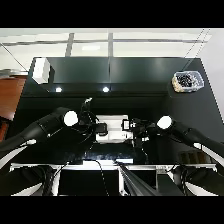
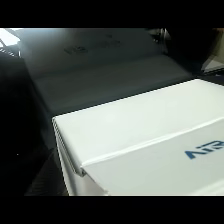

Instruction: Fold the box and place the chain.

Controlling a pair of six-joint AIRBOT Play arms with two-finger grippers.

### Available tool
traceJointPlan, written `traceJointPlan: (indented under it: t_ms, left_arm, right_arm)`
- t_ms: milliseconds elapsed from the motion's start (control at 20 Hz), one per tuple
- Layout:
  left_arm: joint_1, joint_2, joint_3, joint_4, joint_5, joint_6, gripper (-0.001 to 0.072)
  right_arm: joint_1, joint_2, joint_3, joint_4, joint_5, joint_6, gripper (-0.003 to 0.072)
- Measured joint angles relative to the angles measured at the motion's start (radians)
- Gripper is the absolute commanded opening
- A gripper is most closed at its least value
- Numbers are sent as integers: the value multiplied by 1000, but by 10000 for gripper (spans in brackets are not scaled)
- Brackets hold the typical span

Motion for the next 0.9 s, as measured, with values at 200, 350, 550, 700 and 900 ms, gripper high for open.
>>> traceJointPlan:
  t_ms: [200, 350, 550, 700, 900]
  left_arm:
    - [-58, -2, 21, 129, -14, -144, 586]
    - [-110, -16, 63, 270, -79, -289, 581]
    - [-172, -68, 146, 423, -185, -431, 491]
    - [-201, -118, 206, 462, -233, -479, 460]
    - [-213, -160, 241, 452, -273, -523, 395]
  right_arm:
    - [0, 0, 0, 0, 0, 0, 264]
    - [0, 0, 0, -2, -1, 0, 264]
    - [0, 0, 0, -3, -2, 0, 264]
    - [0, 0, 0, -3, -3, 1, 264]
    - [0, 0, 0, -4, -3, 1, 264]
